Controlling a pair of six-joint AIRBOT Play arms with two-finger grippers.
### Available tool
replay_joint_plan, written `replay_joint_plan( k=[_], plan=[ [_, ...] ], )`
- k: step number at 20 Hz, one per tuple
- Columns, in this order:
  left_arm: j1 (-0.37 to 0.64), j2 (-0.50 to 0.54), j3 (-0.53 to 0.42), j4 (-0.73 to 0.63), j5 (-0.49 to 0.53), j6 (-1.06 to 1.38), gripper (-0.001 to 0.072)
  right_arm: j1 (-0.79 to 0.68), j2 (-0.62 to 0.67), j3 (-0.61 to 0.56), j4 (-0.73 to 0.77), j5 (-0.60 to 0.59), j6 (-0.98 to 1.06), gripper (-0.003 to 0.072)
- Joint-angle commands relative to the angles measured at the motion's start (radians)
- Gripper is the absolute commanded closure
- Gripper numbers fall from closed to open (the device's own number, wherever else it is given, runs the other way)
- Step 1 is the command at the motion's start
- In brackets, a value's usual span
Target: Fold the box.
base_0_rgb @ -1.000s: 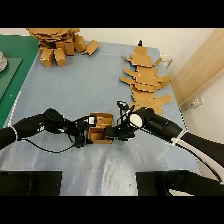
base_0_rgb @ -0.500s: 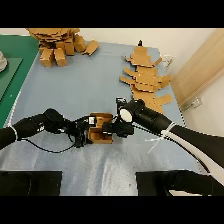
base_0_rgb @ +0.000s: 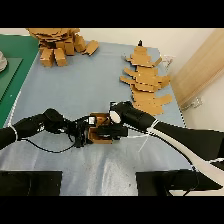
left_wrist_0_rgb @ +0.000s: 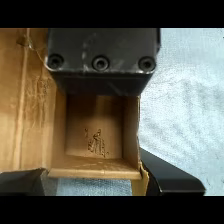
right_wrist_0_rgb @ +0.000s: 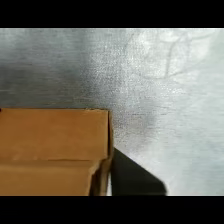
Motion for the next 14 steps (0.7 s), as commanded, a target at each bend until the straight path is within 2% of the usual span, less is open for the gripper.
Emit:
replay_joint_plan(
  k=[1,2,5,6,7,8,14],
  plan=[
    [0.000,-0.001,0.000,0.000,0.000,0.000,0.0313,0.003,-0.017,0.005,-0.024,0.024,0.010,0.0603],
    [0.000,-0.001,0.000,0.000,0.000,0.000,0.0313,0.003,-0.017,0.005,-0.033,0.042,0.010,0.0681],
    [0.000,-0.001,0.000,0.000,0.000,0.000,0.0313,0.003,-0.017,0.006,-0.045,0.052,0.010,0.0681],
    [0.000,-0.001,0.000,0.000,0.000,0.000,0.0313,0.003,-0.016,0.010,-0.043,0.052,0.010,0.0561],
    [0.000,-0.001,0.000,0.000,0.000,0.000,0.0312,0.003,-0.016,0.018,-0.040,0.052,0.010,0.0319],
    [0.000,-0.001,0.000,0.000,0.000,0.000,0.0313,0.004,-0.016,0.031,-0.040,0.053,0.010,0.0214],
    [0.000,-0.001,0.000,0.000,-0.001,0.000,0.0313,0.002,0.075,0.082,-0.040,0.103,0.010,0.0214]
  ],
)
